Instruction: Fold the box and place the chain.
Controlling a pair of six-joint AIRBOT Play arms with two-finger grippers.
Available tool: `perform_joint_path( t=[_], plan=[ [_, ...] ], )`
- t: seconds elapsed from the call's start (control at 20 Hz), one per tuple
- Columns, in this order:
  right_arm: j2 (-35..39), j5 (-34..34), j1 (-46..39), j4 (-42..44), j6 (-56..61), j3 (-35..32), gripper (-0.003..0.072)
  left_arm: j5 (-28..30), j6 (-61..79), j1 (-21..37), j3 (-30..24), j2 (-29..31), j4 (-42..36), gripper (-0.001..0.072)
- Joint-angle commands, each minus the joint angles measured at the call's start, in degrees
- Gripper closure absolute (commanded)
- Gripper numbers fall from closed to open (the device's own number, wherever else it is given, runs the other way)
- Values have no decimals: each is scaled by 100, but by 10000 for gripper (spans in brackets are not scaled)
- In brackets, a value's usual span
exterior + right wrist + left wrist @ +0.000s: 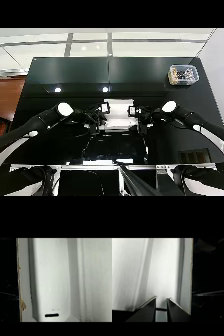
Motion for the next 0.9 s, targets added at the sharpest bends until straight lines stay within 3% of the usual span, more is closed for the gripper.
perform_joint_path(
  t=[0.0, 0.25, 0.3, 0.35, 0.45, 0.5, 0.55, 0.6, 0.7, 0.75, 0.85],
  plan=[
    [2, -4, 0, 2, 0, -2, 269, 98, 4, 9, 61, -151, -409, 534],
    [2, -4, 0, 2, 0, -2, 269, 28, 4, 2, 61, -155, -380, 577],
    [2, -4, 0, 2, 0, -2, 269, 28, -4, 0, 57, -162, -382, 390],
    [2, -4, 0, 2, 0, -2, 269, 33, -122, 2, 57, -164, -378, 280],
    [2, -2, 0, 2, 0, -2, 269, -37, -321, 2, 94, -162, -151, 544],
    [2, -2, 2, 2, 0, -2, 269, -39, -323, 0, 96, -162, -120, 454],
    [2, -4, 2, 2, 0, -2, 269, -39, -323, 2, 98, -157, -116, 416],
    [2, -4, 2, 2, 0, -2, 269, -59, -323, 17, 109, -133, -66, 547],
    [2, -4, 0, 2, 0, -2, 269, -210, -332, 70, 179, -2, 2, 595],
    [2, -2, 2, 2, 0, -2, 269, -352, -409, 136, 240, 136, 140, 683],
    [2, -2, 0, 2, 0, -2, 269, -444, -1351, 280, 337, 562, 739, 683]
  ],
)
